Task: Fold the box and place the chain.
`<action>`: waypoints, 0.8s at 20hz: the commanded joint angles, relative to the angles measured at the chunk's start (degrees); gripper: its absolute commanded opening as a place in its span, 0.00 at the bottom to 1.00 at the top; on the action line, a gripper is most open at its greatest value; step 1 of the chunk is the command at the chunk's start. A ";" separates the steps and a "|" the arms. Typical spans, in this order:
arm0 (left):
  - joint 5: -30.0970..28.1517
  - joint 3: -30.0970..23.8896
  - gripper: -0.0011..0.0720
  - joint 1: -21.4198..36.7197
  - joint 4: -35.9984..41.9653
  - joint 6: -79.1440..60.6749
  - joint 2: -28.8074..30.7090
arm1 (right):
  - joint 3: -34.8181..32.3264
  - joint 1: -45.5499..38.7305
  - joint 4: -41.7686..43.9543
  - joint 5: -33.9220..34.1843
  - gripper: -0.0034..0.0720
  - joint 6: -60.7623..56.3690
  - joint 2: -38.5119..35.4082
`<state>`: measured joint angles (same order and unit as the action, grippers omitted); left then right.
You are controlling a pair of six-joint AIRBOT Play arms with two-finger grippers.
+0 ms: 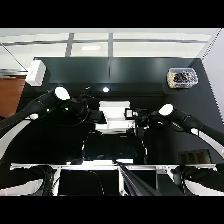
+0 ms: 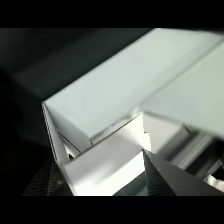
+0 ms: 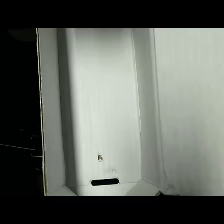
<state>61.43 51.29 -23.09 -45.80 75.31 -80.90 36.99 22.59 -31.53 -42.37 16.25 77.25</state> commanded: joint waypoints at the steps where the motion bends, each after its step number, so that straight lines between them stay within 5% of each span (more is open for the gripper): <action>1: -4.68 0.68 0.84 -3.43 -3.48 7.15 0.07 | 0.00 0.04 0.02 0.02 0.14 -0.02 0.04; 9: -4.26 1.03 0.83 -5.01 -4.20 9.46 0.07 | 0.00 0.04 0.02 0.00 0.14 -0.02 0.04; 16: -7.41 1.03 0.83 -10.08 -16.39 21.75 0.04 | 0.00 0.04 0.02 0.02 0.14 -0.02 0.04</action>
<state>56.05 52.25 -30.96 -56.23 91.35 -80.88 36.99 22.59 -31.53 -42.35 16.23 77.25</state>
